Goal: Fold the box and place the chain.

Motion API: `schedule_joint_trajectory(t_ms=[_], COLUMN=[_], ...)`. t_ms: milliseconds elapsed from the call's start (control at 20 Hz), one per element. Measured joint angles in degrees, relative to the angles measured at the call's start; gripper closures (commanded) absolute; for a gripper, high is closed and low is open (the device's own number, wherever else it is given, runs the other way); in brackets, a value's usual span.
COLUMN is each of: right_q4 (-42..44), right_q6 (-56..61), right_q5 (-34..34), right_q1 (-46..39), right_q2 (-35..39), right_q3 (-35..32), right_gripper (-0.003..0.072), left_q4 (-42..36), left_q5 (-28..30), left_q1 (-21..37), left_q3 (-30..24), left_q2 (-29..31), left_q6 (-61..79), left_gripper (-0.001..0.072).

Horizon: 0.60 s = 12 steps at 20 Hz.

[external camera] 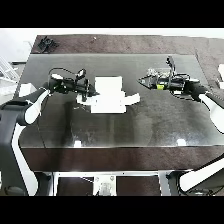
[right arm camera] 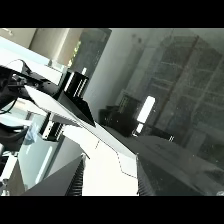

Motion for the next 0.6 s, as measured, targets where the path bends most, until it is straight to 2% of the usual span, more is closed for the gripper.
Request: schedule_joint_trajectory(t_ms=[350, 550, 600], right_q4=[1.42, 2.69, 2.86], right_q6=[-2.69, -6.64, -8.11], right_q5=[0.02, 0.24, 0.31], right_q1=[0.0, 0.09, 0.31], right_q2=[0.66, 5.84, 8.17], right_q3=[-0.79, -4.7, -6.51], right_gripper=[0.0297, 0.0299, 0.0328], left_q4=[1.25, 1.62, 1.68], left_q5=[0.46, 0.63, 0.66], left_q1=[-0.2, -0.22, -0.22], left_q3=[0.02, 0.02, 0.0], left_q2=[-0.04, -0.04, -0.04], left_q6=[0.11, 0.09, 0.09], left_gripper=[0.0687, 0.0687, 0.0688])
